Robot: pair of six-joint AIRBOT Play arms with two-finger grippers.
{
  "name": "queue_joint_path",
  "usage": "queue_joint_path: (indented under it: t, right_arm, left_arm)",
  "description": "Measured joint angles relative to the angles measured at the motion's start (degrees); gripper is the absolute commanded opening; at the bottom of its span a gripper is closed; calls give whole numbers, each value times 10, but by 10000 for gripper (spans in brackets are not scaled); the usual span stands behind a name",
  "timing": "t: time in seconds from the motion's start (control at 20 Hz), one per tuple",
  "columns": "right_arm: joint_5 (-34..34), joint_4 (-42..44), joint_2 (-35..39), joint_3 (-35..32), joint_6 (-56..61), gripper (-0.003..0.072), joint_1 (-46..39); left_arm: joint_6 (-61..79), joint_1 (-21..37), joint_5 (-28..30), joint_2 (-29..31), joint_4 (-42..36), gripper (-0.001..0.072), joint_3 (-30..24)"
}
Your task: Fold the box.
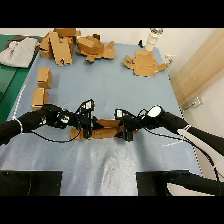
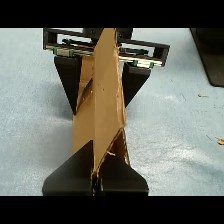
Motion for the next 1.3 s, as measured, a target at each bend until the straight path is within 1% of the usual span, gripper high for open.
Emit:
queue_joint_path:
  t: [0.35,0.65,0.7,0.75,0.8,0.9,0.95,1.0,1.2,1.25,1.3]
  right_arm:
    - [5,-13,0,0,0,565,28]
    - [10,-38,0,1,11,564,36]
    - [9,-43,0,1,12,551,37]
    - [9,-49,0,1,14,480,37]
    - [9,-53,0,1,15,471,37]
    - [9,-61,4,1,25,474,37]
    - [9,-65,7,0,33,512,37]
    - [9,-68,10,0,40,534,37]
    - [8,-73,18,0,54,538,37]
    - [7,-73,19,0,55,568,37]
    - [7,-77,21,0,56,568,37]
  left_arm:
    - [-1,1,-1,0,-46,13,1]
    - [0,1,-1,0,-58,13,1]
    - [0,1,-1,0,-59,13,1]
    - [0,1,-1,0,-59,13,1]
    - [0,1,-1,0,-57,13,1]
    - [0,1,-1,0,-55,13,1]
    - [-1,1,-1,0,-54,13,1]
    - [-1,1,-1,0,-54,13,1]
    - [-1,1,-1,0,-52,13,1]
    - [-1,1,-1,0,-52,13,1]
    - [-2,1,0,0,-51,13,1]
